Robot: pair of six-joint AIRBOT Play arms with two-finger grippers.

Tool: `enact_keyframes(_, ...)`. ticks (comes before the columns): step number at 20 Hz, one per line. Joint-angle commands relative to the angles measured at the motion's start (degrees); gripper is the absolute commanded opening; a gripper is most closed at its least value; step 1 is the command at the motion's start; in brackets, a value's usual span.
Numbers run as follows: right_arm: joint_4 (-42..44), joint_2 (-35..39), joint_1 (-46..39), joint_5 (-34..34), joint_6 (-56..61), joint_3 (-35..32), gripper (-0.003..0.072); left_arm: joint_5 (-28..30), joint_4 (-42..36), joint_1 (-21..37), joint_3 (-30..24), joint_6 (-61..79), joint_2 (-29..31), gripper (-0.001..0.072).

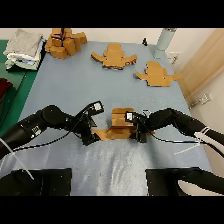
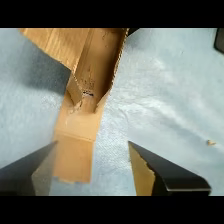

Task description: Fold the box.

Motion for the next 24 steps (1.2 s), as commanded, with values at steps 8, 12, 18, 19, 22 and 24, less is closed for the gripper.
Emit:
enact_keyframes(8,0.0,0.0,0.0,0.0,0.0,0.0,0.0501,8.2,-23.3,-1.6,1.0,30.5,-15.5,0.0568)
enact_keyframes(12,0.0,0.0,0.0,0.0,0.0,0.0,0.0502,9.6,-24.3,-3.1,2.6,30.7,-18.0,0.0363)
enact_keyframes(18,0.0,0.0,0.0,0.0,0.0,0.0,0.0501,10.4,-23.5,-4.2,3.8,33.8,-19.5,0.0114)
enact_keyframes(19,0.0,0.0,0.0,0.0,0.0,0.0,0.0502,10.4,-22.6,-4.2,3.8,33.7,-19.5,0.0114)
enact_keyframes(22,0.0,0.0,0.0,0.0,0.0,0.0,0.0502,10.3,-21.0,-4.2,3.7,33.7,-19.3,0.0114)
enact_keyframes(24,0.0,0.0,0.0,0.0,0.0,0.0,0.0501,10.3,-18.6,-4.2,3.7,33.5,-18.6,0.0115)
